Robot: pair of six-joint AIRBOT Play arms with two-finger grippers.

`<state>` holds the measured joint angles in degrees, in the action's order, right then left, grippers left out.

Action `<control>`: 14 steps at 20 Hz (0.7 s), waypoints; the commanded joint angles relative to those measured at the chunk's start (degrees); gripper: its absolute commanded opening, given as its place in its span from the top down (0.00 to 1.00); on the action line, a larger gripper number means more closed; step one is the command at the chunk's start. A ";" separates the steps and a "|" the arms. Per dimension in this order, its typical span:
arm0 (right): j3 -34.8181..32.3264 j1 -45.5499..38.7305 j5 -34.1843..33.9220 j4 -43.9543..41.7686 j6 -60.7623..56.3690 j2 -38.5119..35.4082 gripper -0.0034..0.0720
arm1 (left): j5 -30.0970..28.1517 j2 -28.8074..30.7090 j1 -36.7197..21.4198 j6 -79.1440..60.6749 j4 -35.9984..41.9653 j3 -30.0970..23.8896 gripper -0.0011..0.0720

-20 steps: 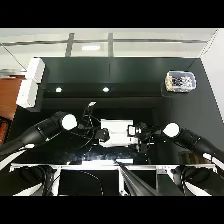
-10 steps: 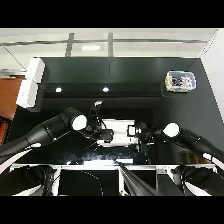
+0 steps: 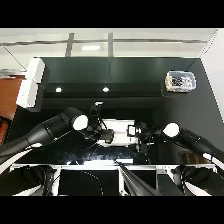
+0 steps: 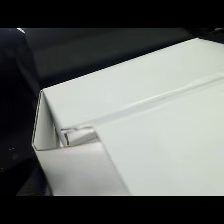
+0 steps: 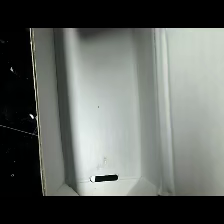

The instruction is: Fold the box and place the chain.

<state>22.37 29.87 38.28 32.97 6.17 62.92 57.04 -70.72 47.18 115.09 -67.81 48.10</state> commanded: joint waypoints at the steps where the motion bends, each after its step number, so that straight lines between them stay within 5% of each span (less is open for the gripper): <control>1: -0.02 0.02 0.00 0.07 0.07 0.00 0.39 | -0.02 0.79 -1.01 -2.38 -1.05 0.13 0.00; 9: -0.02 0.02 0.00 0.07 0.07 0.00 0.39 | 6.84 12.28 -10.29 -9.31 -1.46 -0.42 0.00; 14: -0.02 0.02 0.00 0.04 0.07 0.00 0.39 | 9.07 25.70 -25.90 -11.96 -1.29 -10.75 0.05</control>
<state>22.37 29.87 38.28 33.04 6.22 62.92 64.71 -52.01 29.61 105.01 -69.21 42.59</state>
